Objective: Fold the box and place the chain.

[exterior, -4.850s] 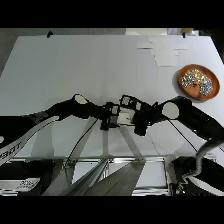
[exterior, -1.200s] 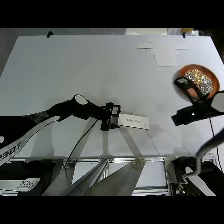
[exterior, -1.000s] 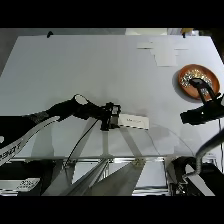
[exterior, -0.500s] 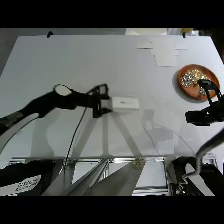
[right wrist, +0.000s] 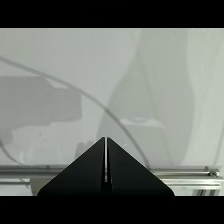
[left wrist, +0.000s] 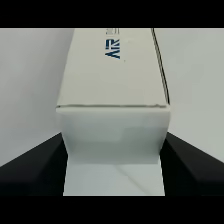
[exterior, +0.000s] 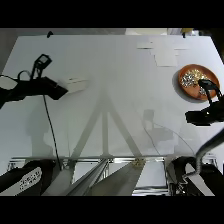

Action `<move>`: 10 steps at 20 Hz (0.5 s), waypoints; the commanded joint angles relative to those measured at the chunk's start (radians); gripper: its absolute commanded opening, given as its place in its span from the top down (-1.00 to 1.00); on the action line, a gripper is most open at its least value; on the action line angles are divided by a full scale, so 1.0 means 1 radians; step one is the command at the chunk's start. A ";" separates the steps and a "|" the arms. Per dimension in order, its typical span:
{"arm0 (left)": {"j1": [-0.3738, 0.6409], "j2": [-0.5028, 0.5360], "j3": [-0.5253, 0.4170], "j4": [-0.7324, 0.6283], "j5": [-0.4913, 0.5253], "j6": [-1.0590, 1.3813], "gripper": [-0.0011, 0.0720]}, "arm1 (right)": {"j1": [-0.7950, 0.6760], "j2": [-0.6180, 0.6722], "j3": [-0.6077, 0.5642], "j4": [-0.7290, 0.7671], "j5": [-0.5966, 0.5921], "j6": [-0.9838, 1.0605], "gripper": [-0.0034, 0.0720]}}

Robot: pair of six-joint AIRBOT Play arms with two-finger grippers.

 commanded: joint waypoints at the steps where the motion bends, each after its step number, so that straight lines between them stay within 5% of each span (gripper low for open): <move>1: 0.143 0.011 -0.026 0.290 -0.011 -0.309 0.57 | -0.001 0.001 0.000 0.001 -0.001 0.000 0.86; 5: 0.216 -0.005 -0.037 0.372 -0.119 -0.366 0.44 | -0.001 0.001 0.000 0.000 -0.001 0.000 0.86; 7: 0.230 -0.008 -0.037 0.372 -0.174 -0.367 -0.79 | -0.001 0.001 0.000 0.000 -0.001 0.000 0.86; 8: 0.230 -0.006 -0.037 0.373 -0.191 -0.381 -0.94 | -0.001 0.001 0.000 0.000 -0.001 0.000 0.86; 10: 0.230 -0.006 -0.037 0.381 -0.225 -0.388 -0.95 | -0.001 0.001 0.000 0.000 -0.001 0.000 0.86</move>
